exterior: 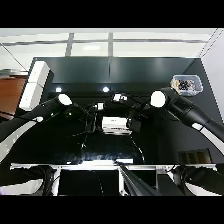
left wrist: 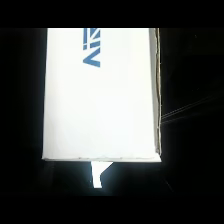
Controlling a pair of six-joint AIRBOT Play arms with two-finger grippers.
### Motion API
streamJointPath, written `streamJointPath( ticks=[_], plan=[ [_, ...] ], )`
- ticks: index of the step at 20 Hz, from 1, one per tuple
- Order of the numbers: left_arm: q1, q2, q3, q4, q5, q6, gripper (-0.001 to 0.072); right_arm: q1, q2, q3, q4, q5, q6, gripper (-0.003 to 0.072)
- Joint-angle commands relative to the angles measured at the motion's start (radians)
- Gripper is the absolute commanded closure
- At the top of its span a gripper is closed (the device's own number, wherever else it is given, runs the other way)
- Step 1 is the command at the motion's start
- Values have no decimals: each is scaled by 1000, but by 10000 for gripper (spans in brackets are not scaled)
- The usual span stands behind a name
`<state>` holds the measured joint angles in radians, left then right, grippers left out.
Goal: Fold the box and place the chain.
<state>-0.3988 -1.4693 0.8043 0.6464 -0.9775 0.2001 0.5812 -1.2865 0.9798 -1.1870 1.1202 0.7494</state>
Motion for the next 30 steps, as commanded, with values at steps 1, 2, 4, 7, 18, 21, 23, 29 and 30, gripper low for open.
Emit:
streamJointPath(
  ticks=[1, 2, 4, 7, 18, 21, 23, 29, 30],
  plan=[
    [0, 0, 0, 0, 1, 1, 307, 0, -1, 0, 1, -10, 6, 267],
    [0, 0, 0, 0, 1, 1, 307, 0, -1, 0, 1, -14, 9, 277],
    [0, 0, 0, 0, 1, 1, 307, 0, -1, 0, 1, -14, 10, 330],
    [0, 0, 0, 0, 1, 1, 307, 1, -1, 0, 2, 2, 10, 304],
    [0, 0, 0, 0, 1, 1, 307, 0, 0, 0, 1, 6, 10, 302],
    [0, 0, 0, 0, 1, 1, 307, 0, 0, 0, 0, 6, 14, 149],
    [0, 0, 0, 0, 1, 1, 307, 0, 0, 0, 0, 5, 14, 151],
    [0, 0, 0, 0, 1, 1, 307, 1, -1, 0, 2, 13, 14, 227],
    [0, 0, 0, 0, 1, 1, 307, 1, -1, 0, 2, 14, 14, 226]
  ],
)
